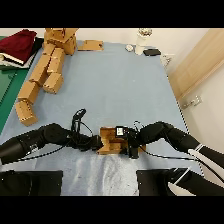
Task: Fold the box.
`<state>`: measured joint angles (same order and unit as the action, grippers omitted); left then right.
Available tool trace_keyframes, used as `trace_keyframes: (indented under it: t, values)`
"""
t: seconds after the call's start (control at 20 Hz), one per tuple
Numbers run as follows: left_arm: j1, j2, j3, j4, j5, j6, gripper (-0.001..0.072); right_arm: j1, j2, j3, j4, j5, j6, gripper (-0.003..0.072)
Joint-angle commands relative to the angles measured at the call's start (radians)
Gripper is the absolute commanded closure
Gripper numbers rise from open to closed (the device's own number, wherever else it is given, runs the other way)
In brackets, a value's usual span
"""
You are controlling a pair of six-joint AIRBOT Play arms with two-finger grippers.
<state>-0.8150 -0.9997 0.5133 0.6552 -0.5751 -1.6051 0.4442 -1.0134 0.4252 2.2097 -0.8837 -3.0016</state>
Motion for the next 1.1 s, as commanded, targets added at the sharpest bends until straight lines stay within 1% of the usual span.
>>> trace_keyframes:
  t: [0.0,0.1,0.35,0.45,0.65,0.85,0.95,1.05]
  values:
    - [-0.050,-0.058,0.084,0.234,-0.039,-0.208,0.0297,0.000,0.001,0.000,0.000,0.000,0.000,0.0280]
    - [-0.087,-0.098,0.142,0.353,-0.070,-0.324,0.0297,0.000,0.000,0.000,0.000,0.000,0.000,0.0280]
    - [-0.149,-0.177,0.260,0.525,-0.148,-0.533,0.0298,0.000,0.001,0.000,0.000,0.000,0.000,0.0279]
    - [-0.171,-0.203,0.299,0.595,-0.204,-0.619,0.0298,0.000,0.001,0.000,0.000,0.000,0.000,0.0280]
    - [-0.231,-0.275,0.391,0.686,-0.296,-0.745,0.0298,0.000,0.001,0.000,0.000,0.000,0.000,0.0280]
    - [-0.280,-0.378,0.515,0.780,-0.404,-0.884,0.0298,0.000,0.000,0.000,0.000,0.000,0.000,0.0280]
    - [-0.289,-0.426,0.565,0.790,-0.451,-0.920,0.0298,0.000,0.000,0.000,0.000,0.000,0.000,0.0280]
    - [-0.289,-0.460,0.583,0.789,-0.476,-0.972,0.0298,0.000,0.000,0.000,0.000,0.000,0.000,0.0280]
